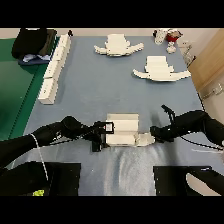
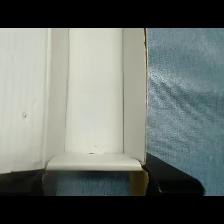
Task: Fold the box.
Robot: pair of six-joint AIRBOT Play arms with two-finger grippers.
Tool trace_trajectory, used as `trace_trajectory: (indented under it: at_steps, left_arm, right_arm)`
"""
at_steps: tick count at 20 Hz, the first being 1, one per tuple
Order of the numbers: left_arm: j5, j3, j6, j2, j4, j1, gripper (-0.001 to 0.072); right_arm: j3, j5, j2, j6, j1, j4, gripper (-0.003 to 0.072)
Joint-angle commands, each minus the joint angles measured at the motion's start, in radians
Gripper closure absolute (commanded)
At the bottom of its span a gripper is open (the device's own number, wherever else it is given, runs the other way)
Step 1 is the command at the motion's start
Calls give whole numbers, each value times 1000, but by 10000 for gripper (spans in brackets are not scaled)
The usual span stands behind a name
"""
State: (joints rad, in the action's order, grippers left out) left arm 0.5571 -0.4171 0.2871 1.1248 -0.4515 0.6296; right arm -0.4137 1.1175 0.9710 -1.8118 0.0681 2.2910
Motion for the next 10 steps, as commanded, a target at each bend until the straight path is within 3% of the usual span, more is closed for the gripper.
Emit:
trace_trajectory:
  at_steps: [1, 5, 7, 10]
  left_arm:
    - [0, 0, 0, 0, 0, 0, 255]
    - [0, 0, 0, 0, 0, 0, 254]
    - [0, 0, 0, 0, 0, 0, 254]
    - [0, 0, 0, 0, 0, 0, 254]
  right_arm:
    - [-48, 1, -62, -3, 27, 14, 546]
    - [-60, 53, -83, -2, 30, 29, 321]
    - [-61, 43, -83, -2, 60, 50, 258]
    - [-65, 18, -77, -2, 128, 54, 242]
